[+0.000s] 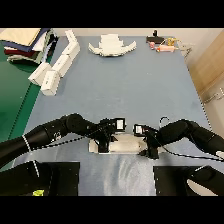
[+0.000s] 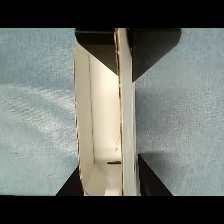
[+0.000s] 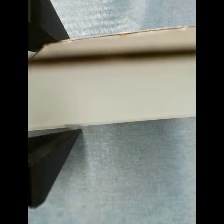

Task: Fold the box.

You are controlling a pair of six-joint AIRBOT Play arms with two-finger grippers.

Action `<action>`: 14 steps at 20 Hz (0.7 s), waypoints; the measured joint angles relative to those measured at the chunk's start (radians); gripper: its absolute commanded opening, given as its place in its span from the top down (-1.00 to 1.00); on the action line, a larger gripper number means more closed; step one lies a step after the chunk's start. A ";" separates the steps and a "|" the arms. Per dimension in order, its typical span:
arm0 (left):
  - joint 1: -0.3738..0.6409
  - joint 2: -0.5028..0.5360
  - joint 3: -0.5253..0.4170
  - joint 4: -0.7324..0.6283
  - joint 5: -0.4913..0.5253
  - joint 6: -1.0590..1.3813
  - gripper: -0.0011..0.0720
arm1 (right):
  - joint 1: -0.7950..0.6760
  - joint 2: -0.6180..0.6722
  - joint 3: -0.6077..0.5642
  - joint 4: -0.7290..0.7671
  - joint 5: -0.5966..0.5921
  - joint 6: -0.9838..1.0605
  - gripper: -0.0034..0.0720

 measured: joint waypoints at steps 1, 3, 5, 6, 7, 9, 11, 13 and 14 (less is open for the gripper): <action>0.000 0.000 0.000 0.000 0.000 0.000 0.93 | 0.002 -0.002 0.000 0.000 0.001 0.000 -0.68; 0.000 0.000 0.000 0.000 0.001 -0.001 0.93 | 0.005 -0.005 0.000 -0.002 0.006 -0.001 -0.33; 0.000 0.000 0.000 0.000 0.000 -0.001 0.93 | 0.006 -0.006 0.000 -0.003 0.005 -0.001 -0.37; 0.000 0.000 0.000 0.000 0.001 -0.001 0.93 | 0.007 -0.006 0.000 -0.003 0.004 0.000 -0.37; 0.000 0.000 0.000 0.000 0.000 -0.001 0.93 | 0.007 -0.007 0.000 -0.003 0.002 0.000 -0.37; 0.000 0.000 0.000 0.000 0.000 -0.001 0.93 | 0.007 -0.007 0.000 -0.004 0.001 0.000 -0.37; 0.000 0.000 0.000 0.000 0.001 0.000 0.93 | 0.007 -0.007 0.000 -0.007 0.000 0.001 -0.37; 0.000 0.000 0.000 0.000 0.000 0.000 0.93 | 0.007 -0.007 0.000 -0.008 -0.001 0.001 -0.37; 0.000 0.000 0.000 0.000 0.000 0.000 0.93 | 0.007 -0.007 0.000 -0.008 -0.002 0.001 -0.37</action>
